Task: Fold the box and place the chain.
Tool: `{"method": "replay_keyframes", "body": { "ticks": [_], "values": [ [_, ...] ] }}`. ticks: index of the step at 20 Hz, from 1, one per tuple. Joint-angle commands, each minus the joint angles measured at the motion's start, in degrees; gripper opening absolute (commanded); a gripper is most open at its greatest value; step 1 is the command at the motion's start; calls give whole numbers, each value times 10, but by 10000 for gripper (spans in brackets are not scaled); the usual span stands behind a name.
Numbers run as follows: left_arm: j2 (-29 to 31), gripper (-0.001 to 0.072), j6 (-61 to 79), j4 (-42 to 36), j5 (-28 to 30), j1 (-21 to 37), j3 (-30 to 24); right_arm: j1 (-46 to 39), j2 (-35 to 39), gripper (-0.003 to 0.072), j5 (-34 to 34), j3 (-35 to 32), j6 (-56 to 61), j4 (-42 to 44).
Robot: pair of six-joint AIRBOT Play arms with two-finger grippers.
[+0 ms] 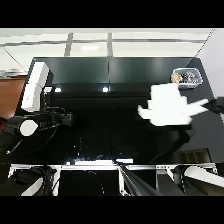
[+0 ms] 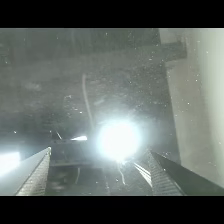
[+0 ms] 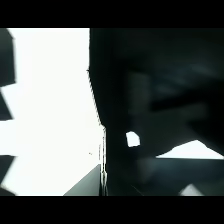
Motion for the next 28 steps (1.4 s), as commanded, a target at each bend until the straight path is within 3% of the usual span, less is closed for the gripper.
{"method": "replay_keyframes", "body": {
  "ticks": [1,4,7,10,13,18,23,24,25,26,28],
  "values": [
    [-5,707,-3,-35,8,0,0,103,93,14,-58,-129,-15,143],
    [-37,693,0,-102,16,0,20,214,203,14,-177,-251,-39,215],
    [-108,693,117,-259,2,0,61,341,279,14,-307,-347,-42,240],
    [-193,693,231,-393,0,0,119,454,285,14,-363,-383,-42,244],
    [-285,693,232,-417,-22,0,180,521,285,16,-405,-383,-21,244],
    [-434,694,373,-486,-248,4,263,538,285,15,-412,-383,-17,245],
    [-461,690,509,-521,-340,32,267,538,285,15,-411,-383,-17,244],
    [-461,649,530,-520,-357,42,267,538,285,15,-411,-383,-17,244],
    [-461,530,555,-520,-376,50,267,538,285,15,-410,-383,-17,244],
    [-461,484,575,-520,-393,57,267,538,285,15,-408,-383,-17,244],
    [-462,484,592,-520,-410,61,267,538,285,15,-404,-383,-16,244]
  ]
}}
